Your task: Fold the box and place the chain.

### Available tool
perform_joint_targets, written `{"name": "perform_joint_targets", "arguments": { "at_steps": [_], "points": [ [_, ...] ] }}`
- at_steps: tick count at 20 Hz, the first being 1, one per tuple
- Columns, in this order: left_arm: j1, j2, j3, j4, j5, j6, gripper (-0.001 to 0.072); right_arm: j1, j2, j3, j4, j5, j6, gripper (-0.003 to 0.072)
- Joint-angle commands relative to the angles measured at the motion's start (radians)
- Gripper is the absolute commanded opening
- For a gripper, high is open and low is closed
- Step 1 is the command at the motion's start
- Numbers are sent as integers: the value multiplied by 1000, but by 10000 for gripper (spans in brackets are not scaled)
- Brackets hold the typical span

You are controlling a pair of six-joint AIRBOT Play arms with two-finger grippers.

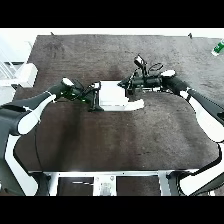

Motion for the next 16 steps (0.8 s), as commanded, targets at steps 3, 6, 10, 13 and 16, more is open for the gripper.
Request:
{"name": "perform_joint_targets", "arguments": {
  "at_steps": [3, 6, 10, 13, 16],
  "points": [
    [1, 0, 0, 2, 2, 1, 527, 2, -34, -1, -45, -82, 39, 12],
    [1, 0, 0, 1, 2, 1, 527, 2, -41, -1, -69, -82, 46, 12],
    [0, 0, 0, 0, 2, 1, 527, 8, -44, -1, -112, -82, 60, 12],
    [0, 0, 0, 0, 3, -1, 527, 14, -48, 0, -112, -84, 61, 11],
    [1, 0, 0, 0, 3, -2, 527, 15, -55, 0, -125, -87, 60, 12]
  ]
}}
